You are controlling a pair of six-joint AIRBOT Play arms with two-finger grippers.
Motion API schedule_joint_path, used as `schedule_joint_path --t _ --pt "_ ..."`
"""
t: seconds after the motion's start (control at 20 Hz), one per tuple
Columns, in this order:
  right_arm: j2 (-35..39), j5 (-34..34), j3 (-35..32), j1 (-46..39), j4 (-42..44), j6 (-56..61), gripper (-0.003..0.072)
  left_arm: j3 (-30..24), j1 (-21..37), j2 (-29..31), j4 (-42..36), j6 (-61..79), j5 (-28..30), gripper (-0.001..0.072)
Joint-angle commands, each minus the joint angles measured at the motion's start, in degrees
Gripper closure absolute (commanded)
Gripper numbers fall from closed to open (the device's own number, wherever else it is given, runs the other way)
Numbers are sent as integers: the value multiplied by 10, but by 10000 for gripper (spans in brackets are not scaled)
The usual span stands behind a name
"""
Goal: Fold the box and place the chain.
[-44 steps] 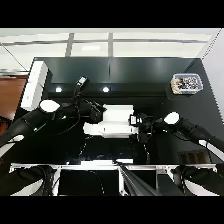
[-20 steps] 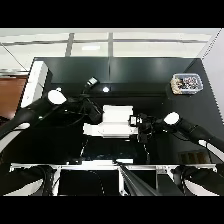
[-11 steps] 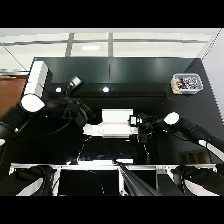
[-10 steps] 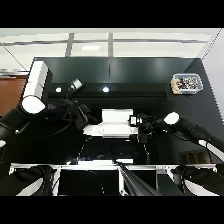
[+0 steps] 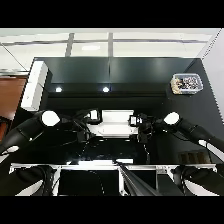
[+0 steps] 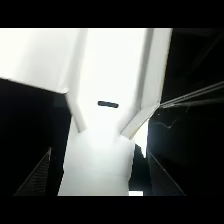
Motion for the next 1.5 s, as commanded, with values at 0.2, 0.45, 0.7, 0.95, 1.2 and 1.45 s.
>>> schedule_joint_path --t 0.2,0.45,0.7,0.95,1.2,1.45 --pt "0 0 0 1 0 0 548 -2 -53 -34 0 31 75 21" --pt "0 0 0 1 0 0 549 -2 -69 -41 -14 31 84 428" --pt "0 0 0 1 0 0 548 1 -68 -41 -46 2 86 439" --pt "0 0 0 1 0 0 548 1 -69 -65 -157 8 95 439" --pt "0 0 0 1 0 0 549 1 -69 -88 -179 8 94 439" --pt "0 0 0 1 0 0 548 2 -69 -89 -179 9 95 496"
